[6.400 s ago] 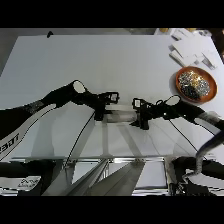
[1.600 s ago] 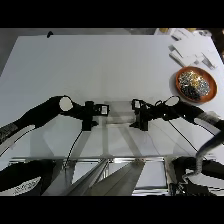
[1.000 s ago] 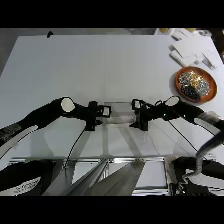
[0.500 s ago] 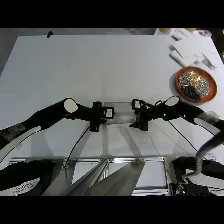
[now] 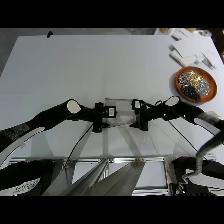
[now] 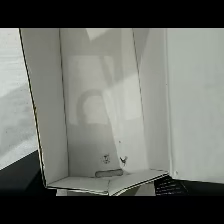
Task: Fold the box and place the chain.
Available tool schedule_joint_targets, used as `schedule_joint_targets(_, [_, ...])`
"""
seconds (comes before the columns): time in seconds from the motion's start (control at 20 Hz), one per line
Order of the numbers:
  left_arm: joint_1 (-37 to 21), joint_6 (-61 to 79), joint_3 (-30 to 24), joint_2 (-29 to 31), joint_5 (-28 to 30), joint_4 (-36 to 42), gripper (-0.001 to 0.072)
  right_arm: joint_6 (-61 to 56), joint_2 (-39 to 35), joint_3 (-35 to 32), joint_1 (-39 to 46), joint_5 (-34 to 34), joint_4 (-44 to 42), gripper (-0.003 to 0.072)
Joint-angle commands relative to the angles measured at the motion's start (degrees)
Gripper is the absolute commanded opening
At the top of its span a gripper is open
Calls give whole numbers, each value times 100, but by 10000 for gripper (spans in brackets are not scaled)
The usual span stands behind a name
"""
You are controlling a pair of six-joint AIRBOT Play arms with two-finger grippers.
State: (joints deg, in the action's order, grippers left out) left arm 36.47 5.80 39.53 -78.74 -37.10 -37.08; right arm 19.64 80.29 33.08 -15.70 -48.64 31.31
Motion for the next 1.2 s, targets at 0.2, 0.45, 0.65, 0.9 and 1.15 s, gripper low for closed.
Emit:
schedule_joint_targets(0.2, [-57,-2083,0,879,-164,-697,26,-7,-4,4,0,-2,-4,398])
schedule_joint_targets(0.45, [-422,-5554,0,1687,-522,-1971,1,-7,-4,4,0,-2,-4,398])
schedule_joint_targets(0.65, [-813,-9038,0,1906,-1104,-3482,1,-7,-4,4,0,-2,-4,398])
schedule_joint_targets(0.9, [-1086,-9755,-125,1410,-1440,-3314,6,-7,-4,4,0,0,-4,398])
schedule_joint_targets(1.15, [-1069,-9750,-122,695,-1438,-2483,6,-7,-4,4,0,-2,-4,398])
